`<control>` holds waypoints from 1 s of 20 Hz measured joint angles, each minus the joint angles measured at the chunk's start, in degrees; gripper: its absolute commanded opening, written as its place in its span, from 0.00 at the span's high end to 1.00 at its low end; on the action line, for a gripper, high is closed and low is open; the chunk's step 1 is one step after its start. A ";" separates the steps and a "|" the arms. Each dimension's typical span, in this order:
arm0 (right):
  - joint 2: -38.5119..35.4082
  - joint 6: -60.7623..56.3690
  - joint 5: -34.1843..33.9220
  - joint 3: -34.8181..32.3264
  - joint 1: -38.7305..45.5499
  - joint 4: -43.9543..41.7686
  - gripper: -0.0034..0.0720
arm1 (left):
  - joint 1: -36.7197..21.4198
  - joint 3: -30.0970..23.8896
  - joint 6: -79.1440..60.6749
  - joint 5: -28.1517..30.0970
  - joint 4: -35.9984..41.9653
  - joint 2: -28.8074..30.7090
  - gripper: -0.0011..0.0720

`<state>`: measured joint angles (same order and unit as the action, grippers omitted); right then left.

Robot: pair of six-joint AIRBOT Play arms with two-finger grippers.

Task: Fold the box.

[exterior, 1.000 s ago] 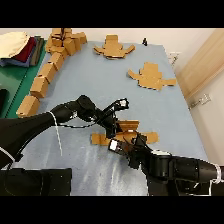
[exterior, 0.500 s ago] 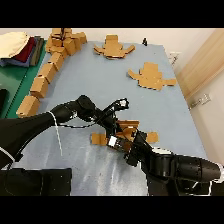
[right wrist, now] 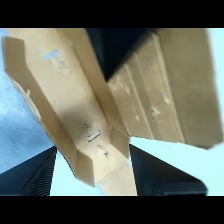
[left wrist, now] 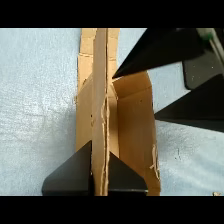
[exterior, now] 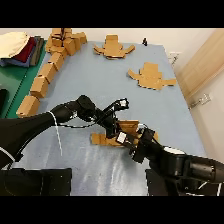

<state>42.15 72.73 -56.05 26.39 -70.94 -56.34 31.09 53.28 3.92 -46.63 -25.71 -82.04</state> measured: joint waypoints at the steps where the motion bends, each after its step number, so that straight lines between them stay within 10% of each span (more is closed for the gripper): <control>1: -1.81 1.79 0.76 -0.87 1.42 -0.59 0.00 | 0.00 0.00 -0.02 0.00 0.00 0.00 0.96; 12: -6.75 49.72 11.26 -3.34 29.86 -31.61 0.00 | 0.00 0.00 -0.02 0.02 0.00 0.00 0.96; 20: 3.37 87.82 9.27 -2.01 46.82 -61.11 0.00 | 0.00 0.00 -0.02 -0.02 0.00 -0.02 0.96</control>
<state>45.52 160.55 -46.78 24.38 -24.12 -117.45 31.09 53.28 3.90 -46.65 -25.71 -82.06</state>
